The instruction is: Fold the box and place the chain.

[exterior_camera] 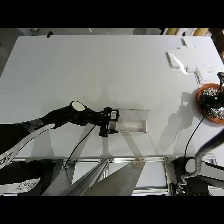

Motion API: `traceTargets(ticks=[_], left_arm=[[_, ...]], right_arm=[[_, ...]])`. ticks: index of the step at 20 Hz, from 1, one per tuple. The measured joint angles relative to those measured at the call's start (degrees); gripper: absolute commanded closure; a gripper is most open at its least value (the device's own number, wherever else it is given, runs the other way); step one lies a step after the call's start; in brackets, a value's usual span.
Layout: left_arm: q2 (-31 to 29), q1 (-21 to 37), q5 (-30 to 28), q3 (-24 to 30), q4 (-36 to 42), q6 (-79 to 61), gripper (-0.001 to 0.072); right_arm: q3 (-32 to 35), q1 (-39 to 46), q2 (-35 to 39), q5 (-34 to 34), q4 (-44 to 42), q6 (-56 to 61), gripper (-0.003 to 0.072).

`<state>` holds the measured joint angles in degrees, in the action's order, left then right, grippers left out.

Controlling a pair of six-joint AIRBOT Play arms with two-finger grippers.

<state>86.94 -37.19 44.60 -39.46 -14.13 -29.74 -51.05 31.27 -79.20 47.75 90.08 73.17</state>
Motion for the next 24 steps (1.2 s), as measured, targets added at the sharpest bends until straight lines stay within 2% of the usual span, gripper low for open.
traceTargets(ticks=[3, 7, 11, 18, 24], left_arm=[[0.0, 0.0, 0.02, -0.02, 0.0, -0.02, 0.0388], [0.0, 0.0, 0.02, 0.0, 0.0, -0.02, 0.0388], [0.0, 0.0, 0.02, -0.02, 0.0, 0.0, 0.0388], [0.0, 0.0, 0.0, 0.0, 0.0, -0.02, 0.0388], [0.0, 0.0, 0.0, -0.02, 0.0, 0.0, 0.0388]], right_arm=[[-0.02, 0.02, -0.09, 0.61, -0.07, -0.15, 0.0667], [0.0, -0.02, 0.37, 2.73, -0.5, -0.17, 0.0667], [0.0, -0.85, 4.46, 3.78, -2.27, -0.17, 0.0667], [0.0, -6.08, 19.32, 6.73, -9.01, -0.17, 0.0667], [0.0, -14.82, 34.82, 14.88, -14.99, -0.83, 0.0667]])
